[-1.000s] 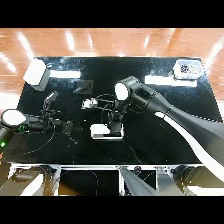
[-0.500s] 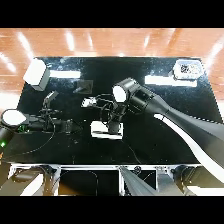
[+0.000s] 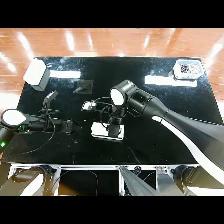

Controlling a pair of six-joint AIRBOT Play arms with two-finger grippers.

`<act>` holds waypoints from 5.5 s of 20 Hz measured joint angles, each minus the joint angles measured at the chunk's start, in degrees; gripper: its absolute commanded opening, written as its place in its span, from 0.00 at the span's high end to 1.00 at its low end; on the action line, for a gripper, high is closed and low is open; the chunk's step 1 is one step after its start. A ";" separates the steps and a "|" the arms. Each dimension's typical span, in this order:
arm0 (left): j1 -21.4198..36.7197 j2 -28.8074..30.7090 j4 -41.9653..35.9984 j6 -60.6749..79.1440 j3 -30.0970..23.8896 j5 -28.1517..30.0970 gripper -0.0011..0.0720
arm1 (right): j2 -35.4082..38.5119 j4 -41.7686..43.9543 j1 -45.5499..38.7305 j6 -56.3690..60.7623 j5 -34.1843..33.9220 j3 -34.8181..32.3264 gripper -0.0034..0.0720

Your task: Fold the box and place the chain.

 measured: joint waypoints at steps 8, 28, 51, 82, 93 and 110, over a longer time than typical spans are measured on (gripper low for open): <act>0.00 0.00 0.00 0.00 0.00 -0.02 0.12 | 0.04 0.28 0.09 0.35 0.02 0.02 0.52; 0.00 0.00 0.00 0.02 0.00 -0.11 0.12 | 0.09 -2.51 2.84 3.87 -1.09 0.02 0.51; 0.00 0.00 -0.02 0.00 0.00 -0.11 0.12 | -0.04 -2.01 4.57 4.20 0.22 -0.11 0.29; 0.00 0.00 0.00 0.00 0.00 -0.13 0.12 | 1.99 -4.15 4.85 6.36 -0.48 -0.13 0.33; 0.00 0.00 0.00 0.00 0.00 -0.09 0.12 | 1.55 -4.85 4.85 6.62 -1.25 -0.13 0.33; 0.00 0.00 0.17 0.00 0.00 -0.07 0.12 | 0.68 -4.66 4.96 7.45 -1.38 -0.13 0.33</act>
